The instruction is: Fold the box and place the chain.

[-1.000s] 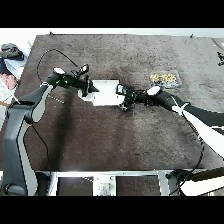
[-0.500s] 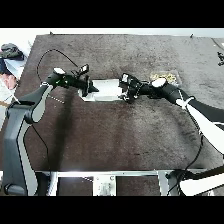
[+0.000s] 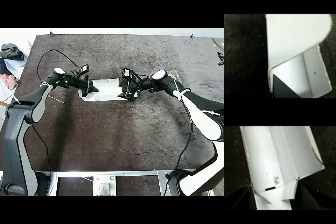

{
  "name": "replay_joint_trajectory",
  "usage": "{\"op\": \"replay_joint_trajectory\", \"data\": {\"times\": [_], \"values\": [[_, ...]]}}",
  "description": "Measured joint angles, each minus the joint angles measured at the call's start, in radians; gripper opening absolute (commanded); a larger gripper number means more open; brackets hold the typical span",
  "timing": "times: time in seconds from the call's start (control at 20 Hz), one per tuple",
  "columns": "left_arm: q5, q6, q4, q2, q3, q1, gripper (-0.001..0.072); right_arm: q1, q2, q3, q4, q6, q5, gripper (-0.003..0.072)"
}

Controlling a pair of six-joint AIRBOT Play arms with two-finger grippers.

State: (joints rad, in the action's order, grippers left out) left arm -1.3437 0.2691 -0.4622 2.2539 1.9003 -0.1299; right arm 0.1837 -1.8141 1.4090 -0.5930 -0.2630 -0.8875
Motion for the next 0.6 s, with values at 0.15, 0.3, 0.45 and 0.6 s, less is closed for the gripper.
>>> {"op": "replay_joint_trajectory", "data": {"times": [0.15, 0.3, 0.45, 0.6], "values": [[0.000, 0.000, 0.000, 0.000, 0.000, 0.000, 0.0011, -0.014, -0.057, 0.080, -0.007, 0.008, -0.086, 0.0678], [-0.001, 0.000, 0.000, 0.000, 0.000, 0.000, 0.0011, -0.016, -0.117, 0.154, -0.008, 0.012, -0.169, 0.0677], [-0.002, 0.000, -0.001, 0.000, 0.000, 0.000, 0.0011, -0.013, -0.161, 0.195, -0.010, 0.015, -0.220, 0.0676], [-0.002, 0.000, -0.001, 0.000, 0.000, 0.000, 0.0012, -0.010, -0.183, 0.210, -0.009, 0.016, -0.241, 0.0676]]}}
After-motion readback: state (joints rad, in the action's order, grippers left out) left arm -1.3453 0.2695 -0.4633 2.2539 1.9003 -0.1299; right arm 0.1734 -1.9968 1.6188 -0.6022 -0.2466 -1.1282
